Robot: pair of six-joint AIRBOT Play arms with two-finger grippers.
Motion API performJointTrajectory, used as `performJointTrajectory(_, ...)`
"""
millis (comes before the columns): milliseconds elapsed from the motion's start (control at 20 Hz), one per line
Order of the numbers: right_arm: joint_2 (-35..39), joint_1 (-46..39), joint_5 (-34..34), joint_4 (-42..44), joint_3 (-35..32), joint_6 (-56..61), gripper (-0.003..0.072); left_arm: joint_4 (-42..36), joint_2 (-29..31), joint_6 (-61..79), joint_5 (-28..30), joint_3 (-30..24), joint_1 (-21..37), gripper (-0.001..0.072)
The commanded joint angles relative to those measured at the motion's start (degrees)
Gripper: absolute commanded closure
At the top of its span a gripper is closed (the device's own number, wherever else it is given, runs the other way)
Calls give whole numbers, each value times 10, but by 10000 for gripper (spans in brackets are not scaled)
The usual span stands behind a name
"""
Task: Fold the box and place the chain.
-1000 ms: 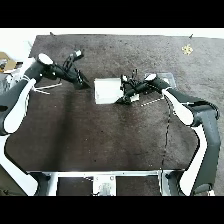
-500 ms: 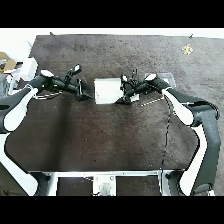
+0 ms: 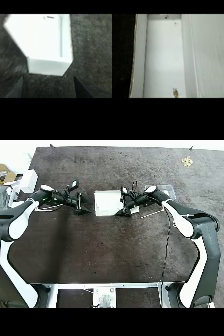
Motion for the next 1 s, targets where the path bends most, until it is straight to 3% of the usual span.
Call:
performJointTrajectory(0, 0, 0, 0, 0, 0, 0, 239, 3, -3, 51, 18, 1, -14, -11)
performJointTrajectory(950, 0, 0, 0, 0, 0, 0, 239, -39, -32, 57, 33, 1, -19, -11)
